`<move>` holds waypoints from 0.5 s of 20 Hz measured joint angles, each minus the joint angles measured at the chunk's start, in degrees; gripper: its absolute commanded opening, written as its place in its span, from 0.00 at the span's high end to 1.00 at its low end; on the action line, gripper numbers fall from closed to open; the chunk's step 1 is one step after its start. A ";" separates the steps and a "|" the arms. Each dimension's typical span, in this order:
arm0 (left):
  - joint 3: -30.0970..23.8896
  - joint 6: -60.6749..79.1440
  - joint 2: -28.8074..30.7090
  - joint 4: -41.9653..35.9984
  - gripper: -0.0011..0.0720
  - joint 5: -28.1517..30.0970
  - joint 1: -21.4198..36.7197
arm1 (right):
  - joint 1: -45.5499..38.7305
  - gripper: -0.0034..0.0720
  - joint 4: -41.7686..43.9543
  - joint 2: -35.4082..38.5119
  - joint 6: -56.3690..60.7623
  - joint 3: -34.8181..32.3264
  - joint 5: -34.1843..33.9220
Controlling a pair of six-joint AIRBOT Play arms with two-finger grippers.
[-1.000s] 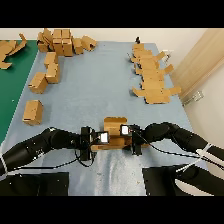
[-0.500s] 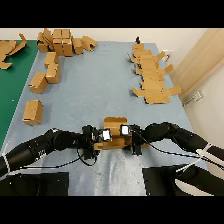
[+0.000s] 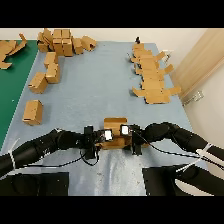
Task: Fold the box.
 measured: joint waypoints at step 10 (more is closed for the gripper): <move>0.55 0.81 -0.37 -0.02 0.86 1.88 0.00 | 0.00 0.26 0.00 0.00 0.00 0.00 0.00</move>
